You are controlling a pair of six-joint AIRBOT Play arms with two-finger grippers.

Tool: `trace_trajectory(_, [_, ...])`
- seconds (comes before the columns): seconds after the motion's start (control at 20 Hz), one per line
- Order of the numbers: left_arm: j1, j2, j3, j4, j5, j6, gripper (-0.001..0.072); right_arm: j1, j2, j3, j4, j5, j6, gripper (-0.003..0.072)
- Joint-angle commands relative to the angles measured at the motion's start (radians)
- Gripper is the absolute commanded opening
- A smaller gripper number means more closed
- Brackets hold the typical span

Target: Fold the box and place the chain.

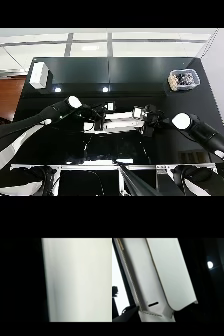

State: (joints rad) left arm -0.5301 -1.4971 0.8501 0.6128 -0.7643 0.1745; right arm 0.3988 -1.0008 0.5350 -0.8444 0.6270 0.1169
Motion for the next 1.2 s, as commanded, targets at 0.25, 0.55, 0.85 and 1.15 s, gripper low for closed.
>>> trace_trajectory(0.25, [-0.001, 0.000, 0.000, 0.000, -0.003, 0.001, 0.0028, -0.071, -0.122, 0.001, 0.407, 0.111, -0.436, 0.0691])
trace_trajectory(0.55, [-0.001, 0.000, 0.000, 0.000, -0.003, 0.001, 0.0028, -0.066, -0.249, -0.002, 0.386, 0.129, -0.487, 0.0691])
trace_trajectory(0.85, [-0.001, 0.000, 0.000, 0.000, -0.003, 0.001, 0.0028, -0.062, -0.250, -0.001, 0.357, 0.121, -0.459, 0.0691])
trace_trajectory(1.15, [-0.001, 0.000, 0.000, 0.000, -0.003, 0.001, 0.0028, -0.062, -0.251, -0.003, 0.241, 0.110, -0.359, 0.0691])
